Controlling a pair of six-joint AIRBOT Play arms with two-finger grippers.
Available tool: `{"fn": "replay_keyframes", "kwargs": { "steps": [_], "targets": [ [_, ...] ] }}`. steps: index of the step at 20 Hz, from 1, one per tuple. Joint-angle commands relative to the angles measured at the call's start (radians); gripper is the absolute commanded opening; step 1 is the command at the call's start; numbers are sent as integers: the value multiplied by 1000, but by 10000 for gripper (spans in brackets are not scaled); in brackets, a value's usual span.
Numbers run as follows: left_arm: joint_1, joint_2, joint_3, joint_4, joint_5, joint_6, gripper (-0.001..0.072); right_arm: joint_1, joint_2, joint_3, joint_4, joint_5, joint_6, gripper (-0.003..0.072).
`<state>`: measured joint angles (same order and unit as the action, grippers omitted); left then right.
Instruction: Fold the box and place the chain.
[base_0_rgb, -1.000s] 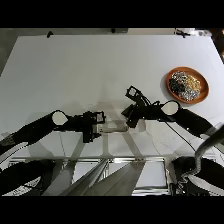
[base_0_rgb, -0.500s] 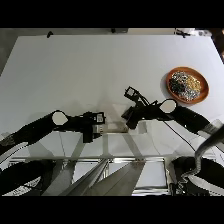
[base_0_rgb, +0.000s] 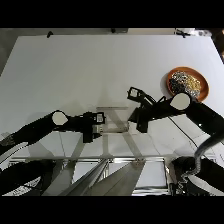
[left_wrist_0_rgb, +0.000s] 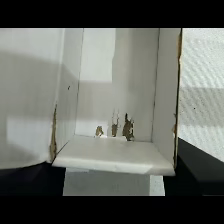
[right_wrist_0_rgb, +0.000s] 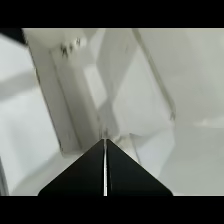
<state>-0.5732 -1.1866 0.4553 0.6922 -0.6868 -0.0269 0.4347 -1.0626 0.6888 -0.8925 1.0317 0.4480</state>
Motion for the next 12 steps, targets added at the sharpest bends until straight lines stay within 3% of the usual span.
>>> {"fn": "replay_keyframes", "kwargs": {
  "steps": [1,2,3,4,5,9,11,12],
  "targets": [
    [0,0,0,-1,2,0,155,-15,32,-7,-236,151,-77,16],
    [0,0,0,-2,2,0,155,-15,25,-21,-230,126,-118,18],
    [0,0,0,-3,2,0,155,-10,12,-37,-208,83,-161,102],
    [0,0,0,-3,2,0,155,3,-6,-48,-198,37,-195,235],
    [0,0,0,-3,2,0,155,25,-33,-51,-199,-6,-216,299],
    [0,0,0,-3,2,0,155,73,-129,-51,-199,-160,-221,265],
    [0,0,0,-3,2,0,155,76,-152,-51,-195,-185,-220,253],
    [0,0,0,-3,2,0,155,82,-152,-51,-193,-187,-220,210]
  ]
}}
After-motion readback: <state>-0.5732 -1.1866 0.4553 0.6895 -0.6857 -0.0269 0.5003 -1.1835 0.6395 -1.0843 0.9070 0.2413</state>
